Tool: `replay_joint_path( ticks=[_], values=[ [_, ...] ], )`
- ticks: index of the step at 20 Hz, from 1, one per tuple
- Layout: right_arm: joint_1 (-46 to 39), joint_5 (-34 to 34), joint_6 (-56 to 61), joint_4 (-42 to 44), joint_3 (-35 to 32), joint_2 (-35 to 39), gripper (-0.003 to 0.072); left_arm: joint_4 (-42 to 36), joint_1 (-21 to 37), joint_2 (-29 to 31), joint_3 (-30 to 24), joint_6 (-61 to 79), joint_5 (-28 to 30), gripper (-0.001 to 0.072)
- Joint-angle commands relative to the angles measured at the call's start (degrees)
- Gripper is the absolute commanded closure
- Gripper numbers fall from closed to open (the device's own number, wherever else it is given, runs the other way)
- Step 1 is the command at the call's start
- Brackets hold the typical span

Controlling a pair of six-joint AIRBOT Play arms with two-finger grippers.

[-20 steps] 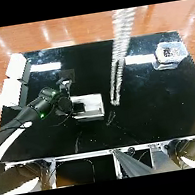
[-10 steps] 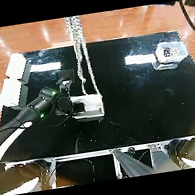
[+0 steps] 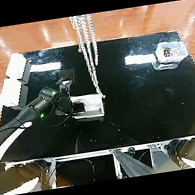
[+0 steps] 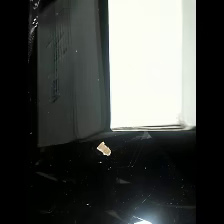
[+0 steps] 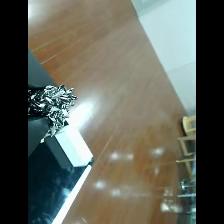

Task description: Fold the box and place the chain.

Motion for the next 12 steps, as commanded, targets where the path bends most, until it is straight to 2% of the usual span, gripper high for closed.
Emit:
replay_joint_path(
  ticks=[1,7,12],
  values=[
    [1.6,1.4,-0.3,-0.9,1.5,0.1,0.0664,0.0,0.0,0.0,0.0,0.0,0.0,0.0689],
    [7.6,-1.1,-1.1,-3.8,1.8,0.1,0.0664,0.0,0.0,0.0,0.0,0.0,0.0,0.0689],
    [8.0,-1.5,-1.1,-4.1,5.1,0.1,0.0664,0.0,0.0,0.0,0.0,0.0,0.0,0.0689]
  ],
)
